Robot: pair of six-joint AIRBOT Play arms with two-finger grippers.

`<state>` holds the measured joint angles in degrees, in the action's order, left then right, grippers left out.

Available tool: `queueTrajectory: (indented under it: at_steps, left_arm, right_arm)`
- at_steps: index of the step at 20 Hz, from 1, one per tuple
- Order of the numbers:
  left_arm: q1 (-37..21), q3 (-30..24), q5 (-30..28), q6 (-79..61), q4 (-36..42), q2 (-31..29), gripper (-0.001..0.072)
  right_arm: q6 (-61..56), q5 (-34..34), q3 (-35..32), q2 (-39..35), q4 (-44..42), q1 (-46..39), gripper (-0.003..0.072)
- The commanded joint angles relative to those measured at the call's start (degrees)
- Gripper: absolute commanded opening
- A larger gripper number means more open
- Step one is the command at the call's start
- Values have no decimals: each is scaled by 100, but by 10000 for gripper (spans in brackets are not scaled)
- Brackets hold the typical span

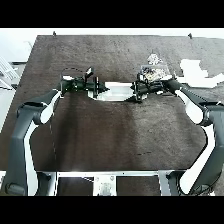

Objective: Fold the box and place the chain.

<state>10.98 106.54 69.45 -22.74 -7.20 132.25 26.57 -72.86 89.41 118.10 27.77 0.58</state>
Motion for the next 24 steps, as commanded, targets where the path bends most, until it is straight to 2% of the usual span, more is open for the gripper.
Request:
queueTrajectory:
  at_steps: [1, 24]
  left_arm:
    - [2, -2, 0, 0, -2, 2, 23]
    - [2, -2, 2, 0, 0, 2, 23]
  right_arm:
    - [-42, -72, 31, 59, -28, 4, 679]
    - [-385, -284, 133, 243, -313, -63, 679]
